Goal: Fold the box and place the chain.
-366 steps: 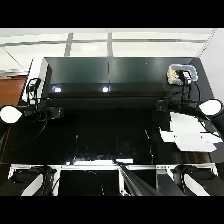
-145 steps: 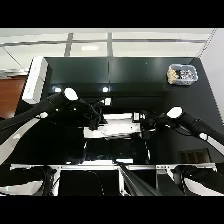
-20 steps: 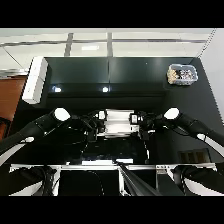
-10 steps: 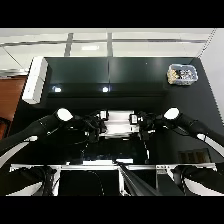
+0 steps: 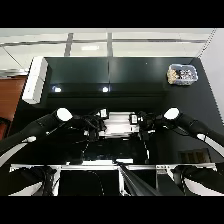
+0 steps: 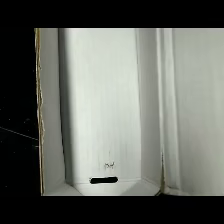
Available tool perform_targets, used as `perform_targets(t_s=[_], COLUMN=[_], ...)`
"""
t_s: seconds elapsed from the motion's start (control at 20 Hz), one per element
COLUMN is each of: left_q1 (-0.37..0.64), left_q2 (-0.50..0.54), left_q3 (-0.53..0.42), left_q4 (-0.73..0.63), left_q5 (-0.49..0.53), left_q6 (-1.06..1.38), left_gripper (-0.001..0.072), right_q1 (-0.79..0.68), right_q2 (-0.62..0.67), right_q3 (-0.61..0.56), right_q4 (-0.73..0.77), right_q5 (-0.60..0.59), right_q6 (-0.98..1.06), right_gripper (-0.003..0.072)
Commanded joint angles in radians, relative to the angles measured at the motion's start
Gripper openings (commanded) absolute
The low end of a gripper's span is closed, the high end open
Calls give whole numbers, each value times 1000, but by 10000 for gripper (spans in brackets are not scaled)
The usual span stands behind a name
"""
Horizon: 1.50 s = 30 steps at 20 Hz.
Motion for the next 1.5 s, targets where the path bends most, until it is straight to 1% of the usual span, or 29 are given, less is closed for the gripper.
perform_targets(t_s=[0.0,0.1,0.15,0.2,0.25,0.3,0.35,0.4,0.45,0.5,0.55,0.65,0.85,0.95,1.05,1.2,1.35,1.45], left_q1=[54,130,179,231,292,351,415,472,523,568,594,587,483,424,372,323,319,319], left_q2=[105,203,243,267,279,276,264,245,217,179,138,64,-31,-63,-85,-89,-89,-89], left_q3=[19,19,19,17,13,8,-7,-29,-57,-90,-122,-151,-147,-147,-147,-140,-113,-77], left_q4=[247,410,463,489,504,506,493,451,369,255,149,43,29,10,-57,-109,-171,-176], left_q5=[-47,-136,-186,-224,-257,-285,-311,-340,-373,-405,-415,-400,-289,-261,-262,-248,-285,-322], left_q6=[-394,-589,-653,-756,-916,-1061,-1206,-1292,-1306,-1273,-1223,-1167,-1151,-1139,-1085,-1040,-951,-932], left_gripper=[25,25,26,25,26,26,26,26,26,26,25,24,24,24,25,25,25,41], right_q1=[1,1,1,1,1,1,1,1,1,1,1,1,1,1,1,1,1,1], right_q2=[0,0,0,0,0,0,0,0,0,0,0,0,0,0,0,0,0,0], right_q3=[0,0,0,0,0,0,0,0,0,0,0,0,0,0,0,0,0,0], right_q4=[0,0,0,0,0,0,0,0,0,0,0,0,0,0,0,0,0,0], right_q5=[0,0,0,0,0,0,0,0,0,0,0,0,0,0,0,0,0,0], right_q6=[0,0,0,0,0,0,0,0,0,0,0,0,0,0,0,0,0,0], right_gripper=[196,196,196,196,196,196,196,196,196,196,196,196,196,196,196,196,196,196])
